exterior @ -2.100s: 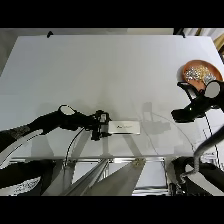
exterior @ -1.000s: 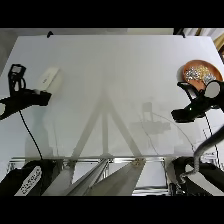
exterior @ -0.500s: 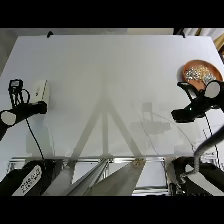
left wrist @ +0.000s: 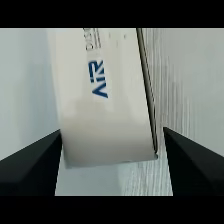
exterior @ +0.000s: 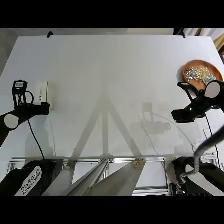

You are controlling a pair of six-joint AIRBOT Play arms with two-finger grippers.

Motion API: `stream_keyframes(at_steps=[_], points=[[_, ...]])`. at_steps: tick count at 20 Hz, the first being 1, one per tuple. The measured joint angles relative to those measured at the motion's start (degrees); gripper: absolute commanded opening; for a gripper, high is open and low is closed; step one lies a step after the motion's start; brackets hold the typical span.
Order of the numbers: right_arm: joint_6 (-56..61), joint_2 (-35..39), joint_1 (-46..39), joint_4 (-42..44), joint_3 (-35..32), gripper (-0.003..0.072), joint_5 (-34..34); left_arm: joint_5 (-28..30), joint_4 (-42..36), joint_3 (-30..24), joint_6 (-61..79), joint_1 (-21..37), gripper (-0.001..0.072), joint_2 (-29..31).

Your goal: Fold the box and place the chain.

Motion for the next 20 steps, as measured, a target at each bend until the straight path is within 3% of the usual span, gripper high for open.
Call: stream_keyframes(at_steps=[6, 11, 20], points=[[0.0, 0.0, 0.0, 0.0, 0.0, 0.0015, 0.0, -3.1, -1.5, 0.1, 0.0, -6.7, 0.0691, 6.4], [0.0, 0.0, 0.0, 0.0, 0.0, 0.0015, 0.0, -10.5, -2.2, 0.1, 0.1, -12.7, 0.0690, 7.5], [0.0, 0.0, 0.0, 0.0, 0.0, 0.0015, 0.0, -16.2, -2.6, 0.1, 0.1, -14.6, 0.0690, 7.7]])
